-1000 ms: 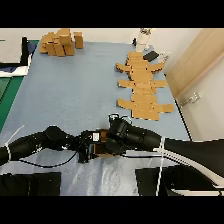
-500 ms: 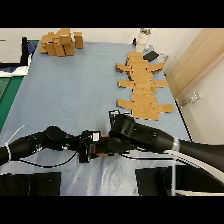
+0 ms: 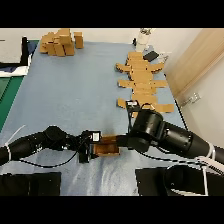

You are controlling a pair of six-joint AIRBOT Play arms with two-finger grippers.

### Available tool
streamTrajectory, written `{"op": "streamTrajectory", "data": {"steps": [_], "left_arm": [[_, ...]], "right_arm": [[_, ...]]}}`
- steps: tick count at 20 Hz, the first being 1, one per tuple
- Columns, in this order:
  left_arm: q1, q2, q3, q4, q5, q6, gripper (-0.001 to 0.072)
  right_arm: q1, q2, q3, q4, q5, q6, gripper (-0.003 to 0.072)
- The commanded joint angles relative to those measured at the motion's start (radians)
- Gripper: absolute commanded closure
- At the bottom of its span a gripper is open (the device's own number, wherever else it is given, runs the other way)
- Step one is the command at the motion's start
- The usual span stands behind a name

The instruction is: Fold the box.

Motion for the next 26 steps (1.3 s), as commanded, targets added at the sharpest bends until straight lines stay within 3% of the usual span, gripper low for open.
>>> {"op": "streamTrajectory", "data": {"steps": [1,7,10,17,26], "left_arm": [[0.000,0.000,0.000,0.000,0.001,0.000,0.0335],[0.000,0.000,0.000,0.000,0.000,-0.001,0.0335],[0.001,0.001,0.005,0.025,0.009,-0.063,0.0335],[0.002,0.017,0.083,0.500,-0.064,-0.508,0.0335],[0.000,-0.030,0.097,0.440,-0.075,-0.450,0.0335]], "right_arm": [[-0.051,0.042,-0.040,-0.008,0.005,-0.071,0.0686],[-0.109,0.055,-0.081,0.042,0.168,-0.129,0.0683],[-0.109,0.055,-0.081,0.046,0.186,-0.128,0.0684],[-0.109,0.054,-0.081,0.051,0.207,-0.100,0.0684],[-0.109,0.050,-0.082,0.047,0.214,-0.093,0.0684]]}}
